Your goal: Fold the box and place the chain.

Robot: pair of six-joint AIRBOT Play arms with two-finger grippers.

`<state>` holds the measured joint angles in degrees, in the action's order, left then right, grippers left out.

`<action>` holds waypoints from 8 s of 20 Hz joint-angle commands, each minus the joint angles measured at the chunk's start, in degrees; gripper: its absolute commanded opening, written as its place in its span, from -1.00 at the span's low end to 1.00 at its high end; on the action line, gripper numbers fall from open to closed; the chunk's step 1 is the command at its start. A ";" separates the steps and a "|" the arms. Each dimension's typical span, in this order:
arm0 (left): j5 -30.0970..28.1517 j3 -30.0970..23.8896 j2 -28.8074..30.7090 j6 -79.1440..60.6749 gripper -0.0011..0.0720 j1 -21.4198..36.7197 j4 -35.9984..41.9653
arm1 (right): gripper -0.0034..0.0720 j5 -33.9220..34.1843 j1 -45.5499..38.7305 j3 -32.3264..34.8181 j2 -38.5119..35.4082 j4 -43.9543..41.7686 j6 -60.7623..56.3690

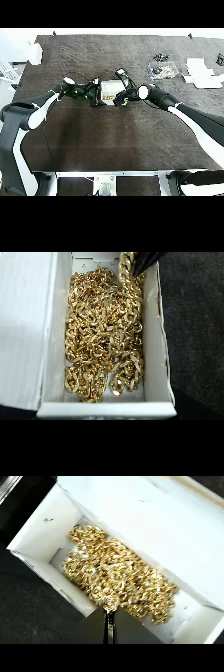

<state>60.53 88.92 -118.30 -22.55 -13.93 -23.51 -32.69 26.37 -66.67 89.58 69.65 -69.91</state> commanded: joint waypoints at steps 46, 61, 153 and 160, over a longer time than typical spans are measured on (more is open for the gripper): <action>-0.02 0.00 -0.02 -0.02 0.17 0.02 -0.02 | -0.10 -36.00 -17.68 -24.70 12.44 -30.84 45.05; -0.02 0.00 -0.02 0.00 0.17 0.02 -0.02 | 0.01 -38.69 -15.37 -24.70 12.44 -28.68 49.66; 0.00 0.00 -0.02 0.00 0.17 0.02 -0.02 | -0.82 -32.68 -15.76 -10.27 15.08 -45.00 69.16; -0.02 0.00 -0.02 -0.02 0.17 0.02 -0.02 | -0.87 -32.20 -17.22 -10.27 9.62 -50.10 70.38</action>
<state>59.72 88.95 -118.30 -22.33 -13.87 -23.16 -65.78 9.65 -76.88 101.30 21.37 0.16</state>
